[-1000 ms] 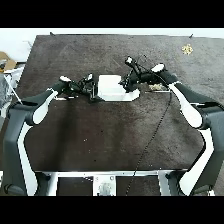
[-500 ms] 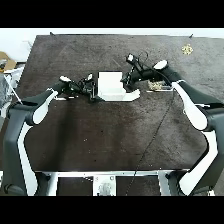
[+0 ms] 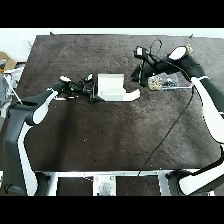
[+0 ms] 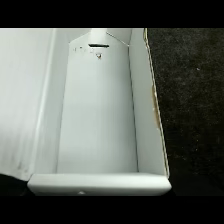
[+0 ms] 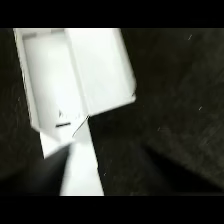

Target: Fold the box and place the chain.

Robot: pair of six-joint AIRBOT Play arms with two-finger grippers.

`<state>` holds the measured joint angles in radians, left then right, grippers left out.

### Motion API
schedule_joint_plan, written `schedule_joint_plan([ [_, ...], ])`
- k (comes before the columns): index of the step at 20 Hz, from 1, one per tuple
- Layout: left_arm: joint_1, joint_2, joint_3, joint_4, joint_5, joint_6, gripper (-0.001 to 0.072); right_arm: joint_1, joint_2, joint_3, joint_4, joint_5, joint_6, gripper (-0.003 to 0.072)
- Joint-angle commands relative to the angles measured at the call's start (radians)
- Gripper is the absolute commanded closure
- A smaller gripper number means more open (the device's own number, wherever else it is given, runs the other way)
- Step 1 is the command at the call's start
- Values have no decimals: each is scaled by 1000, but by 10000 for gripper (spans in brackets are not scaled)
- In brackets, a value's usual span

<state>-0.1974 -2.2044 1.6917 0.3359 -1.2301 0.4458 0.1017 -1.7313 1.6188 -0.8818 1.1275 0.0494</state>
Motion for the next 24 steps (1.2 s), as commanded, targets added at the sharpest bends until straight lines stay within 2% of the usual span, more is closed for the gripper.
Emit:
schedule_joint_plan([
  [1, 1, 0, 0, 0, 0, 0, 435, -1, 14, -124, -61, -110, -87, 88],
  [3, 1, 0, 0, 0, 0, 0, 435, -1, 14, -204, 4, -161, -220, 249],
  [6, 1, 0, 0, 0, 0, 0, 435, -1, 4, -237, 93, -172, -275, 247],
  [8, 1, 0, 0, 0, 0, 0, 435, -1, -19, -233, 98, -158, -293, 248],
  [11, 1, 0, 0, 0, 0, 0, 435, 4, -64, -192, 97, -69, -259, 246],
  [17, 1, 0, 0, 0, 0, 0, 435, 42, -82, -164, 76, -82, -229, 250],
  [18, 1, 0, 0, 0, 0, 0, 435, 51, -87, -164, 58, -89, -218, 278],
  [19, 1, 0, 0, 0, 0, 0, 435, 58, -92, -165, 48, -110, -202, 366],
  [20, 1, 0, 0, 0, 0, 0, 435, 61, -93, -165, 49, -134, -202, 372],
  [21, 1, 0, 0, 0, 0, 0, 435, 62, -93, -165, 61, -164, -201, 511],
  [24, 1, 0, 0, 0, 0, 0, 435, 64, -93, -165, 122, -190, -195, 529],
])
